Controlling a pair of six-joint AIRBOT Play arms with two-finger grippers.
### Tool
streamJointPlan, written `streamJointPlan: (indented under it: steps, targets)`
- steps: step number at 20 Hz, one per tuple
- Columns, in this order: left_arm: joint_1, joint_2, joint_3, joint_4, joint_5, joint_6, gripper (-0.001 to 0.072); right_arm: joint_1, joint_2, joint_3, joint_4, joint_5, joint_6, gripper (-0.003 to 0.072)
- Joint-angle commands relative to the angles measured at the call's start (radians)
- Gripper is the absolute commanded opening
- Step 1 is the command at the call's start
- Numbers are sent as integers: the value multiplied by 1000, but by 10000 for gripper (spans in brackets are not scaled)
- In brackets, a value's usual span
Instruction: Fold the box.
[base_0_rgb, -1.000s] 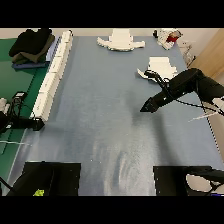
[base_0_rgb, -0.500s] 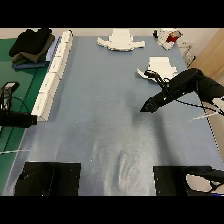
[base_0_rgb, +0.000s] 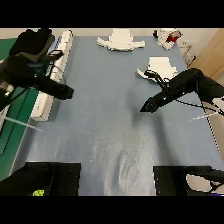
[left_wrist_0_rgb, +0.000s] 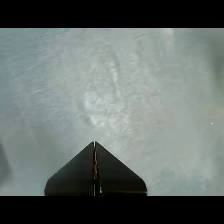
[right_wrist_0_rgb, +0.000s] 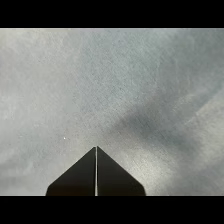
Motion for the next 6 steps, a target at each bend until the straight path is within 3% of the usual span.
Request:
streamJointPlan:
  steps: [1,6]
  targets:
    - [-140,-202,86,-31,31,-39,12,0,0,1,0,0,0,5]
    - [-145,-313,86,-81,44,-35,12,0,0,1,0,0,0,5]
